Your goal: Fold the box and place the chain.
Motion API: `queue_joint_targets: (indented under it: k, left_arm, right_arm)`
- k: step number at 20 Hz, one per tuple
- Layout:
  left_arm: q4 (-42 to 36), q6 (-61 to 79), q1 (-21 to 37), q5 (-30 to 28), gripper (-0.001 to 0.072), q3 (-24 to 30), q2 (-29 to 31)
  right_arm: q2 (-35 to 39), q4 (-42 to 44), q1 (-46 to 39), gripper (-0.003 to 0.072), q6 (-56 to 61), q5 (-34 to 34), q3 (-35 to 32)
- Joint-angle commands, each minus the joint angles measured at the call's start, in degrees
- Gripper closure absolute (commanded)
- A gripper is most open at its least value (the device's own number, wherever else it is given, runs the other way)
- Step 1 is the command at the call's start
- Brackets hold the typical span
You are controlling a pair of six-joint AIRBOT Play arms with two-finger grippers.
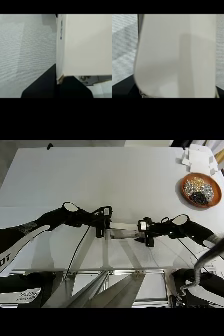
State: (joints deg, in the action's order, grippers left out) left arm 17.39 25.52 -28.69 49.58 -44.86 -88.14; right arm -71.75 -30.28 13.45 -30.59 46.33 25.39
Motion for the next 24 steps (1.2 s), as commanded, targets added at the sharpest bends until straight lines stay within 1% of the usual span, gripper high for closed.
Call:
queue_joint_targets:
  k: [1, 2, 3, 4, 7, 10, 13, 18, 19, 20, 22, 23, 24]
  left_arm:
    - [0.0, 0.0, 0.0, 0.0, 0.0701, 0.0, 0.0]
    - [0.0, 0.0, 0.0, 0.0, 0.0701, 0.0, 0.0]
    - [0.0, 0.0, 0.0, 0.0, 0.0701, 0.0, 0.0]
    - [0.0, 0.0, 0.0, 0.0, 0.0701, 0.0, 0.0]
    - [0.0, 0.0, 0.0, 0.0, 0.0701, 0.0, 0.0]
    - [0.0, 0.0, 0.0, 0.0, 0.0701, 0.0, 0.0]
    - [0.0, 0.0, 0.0, 0.0, 0.0701, 0.0, 0.0]
    - [0.0, 0.0, 0.0, 0.0, 0.0701, 0.0, 0.0]
    - [0.0, 0.0, 0.0, 0.0, 0.0701, 0.0, 0.0]
    - [0.0, 0.0, 0.0, 0.0, 0.0701, 0.0, 0.0]
    - [0.0, 0.0, 0.0, 0.0, 0.0701, 0.0, 0.0]
    - [0.0, 0.0, 0.0, 0.0, 0.0701, 0.0, 0.0]
    - [0.0, 0.0, 0.0, 0.0, 0.0701, 0.0, 0.0]
  right_arm:
    - [0.0, 0.0, 0.0, 0.0272, 0.3, 0.0, 0.0]
    - [0.0, 0.0, 0.0, 0.0229, 1.1, 0.0, 0.0]
    - [0.0, 0.2, 0.0, 0.0139, 2.4, 0.1, 0.0]
    - [0.0, 0.5, 0.0, 0.01, 2.8, 0.2, 0.0]
    - [-0.1, 0.8, -0.9, 0.01, 3.1, 1.7, 0.0]
    - [-0.1, 1.2, -2.4, 0.0106, 3.1, 2.3, 0.0]
    - [-0.1, 5.1, -2.4, 0.0107, -0.2, 2.6, 0.0]
    - [-1.9, 5.1, -1.7, 0.0111, -1.5, 2.4, 0.0]
    - [-2.1, 5.0, -1.4, 0.0158, -1.5, 2.3, 0.0]
    - [-2.1, 5.0, -1.4, 0.0224, -1.4, 2.3, 0.0]
    - [-2.1, 3.8, -1.4, 0.0243, -1.4, 2.3, 0.0]
    - [-2.1, 3.0, -1.4, 0.0284, -1.4, 2.3, 0.0]
    - [-2.1, 2.8, -1.4, 0.0285, -1.4, 2.3, -0.1]
